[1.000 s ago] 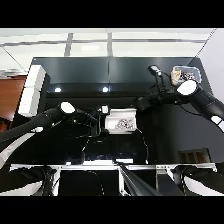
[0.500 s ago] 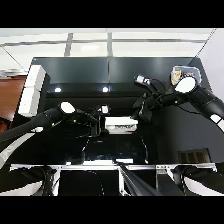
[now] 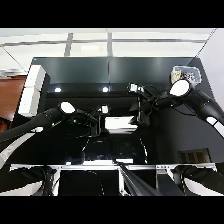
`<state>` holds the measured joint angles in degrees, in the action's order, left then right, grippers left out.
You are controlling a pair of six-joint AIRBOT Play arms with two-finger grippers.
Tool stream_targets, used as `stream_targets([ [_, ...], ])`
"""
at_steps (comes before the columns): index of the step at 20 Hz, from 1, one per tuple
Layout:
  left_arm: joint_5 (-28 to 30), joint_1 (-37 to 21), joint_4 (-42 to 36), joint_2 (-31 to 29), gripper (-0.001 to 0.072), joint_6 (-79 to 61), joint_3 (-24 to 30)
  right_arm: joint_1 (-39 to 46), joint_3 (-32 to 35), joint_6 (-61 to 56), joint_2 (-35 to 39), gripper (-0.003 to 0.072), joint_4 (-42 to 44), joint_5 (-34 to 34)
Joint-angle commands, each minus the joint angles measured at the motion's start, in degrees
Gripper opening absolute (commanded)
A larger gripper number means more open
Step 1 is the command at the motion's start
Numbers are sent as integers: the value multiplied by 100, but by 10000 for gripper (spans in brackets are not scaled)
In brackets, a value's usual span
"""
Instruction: Fold the box and place the chain.
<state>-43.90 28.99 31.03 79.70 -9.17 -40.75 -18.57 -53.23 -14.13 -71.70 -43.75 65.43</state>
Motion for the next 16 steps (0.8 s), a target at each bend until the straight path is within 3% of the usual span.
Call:
stream_targets([
  [1,-2,4,0,2,440,0,-2,-17,140,138,-7,691,-4,-11],
  [3,-2,4,0,2,440,0,-2,-17,160,138,-13,644,-9,-17],
  [5,-2,4,2,2,440,0,-2,-17,160,138,-13,643,-9,-79],
  [7,-2,4,0,2,440,0,-2,-17,160,136,-13,344,-7,-66],
  [9,-2,4,0,2,440,0,-2,-17,160,136,-13,332,-4,-70],
  [11,-2,4,0,2,440,0,-2,-17,160,133,-13,225,-4,-63],
  [16,-2,4,0,2,440,2,-2,-249,212,133,-13,224,-177,-107],
])
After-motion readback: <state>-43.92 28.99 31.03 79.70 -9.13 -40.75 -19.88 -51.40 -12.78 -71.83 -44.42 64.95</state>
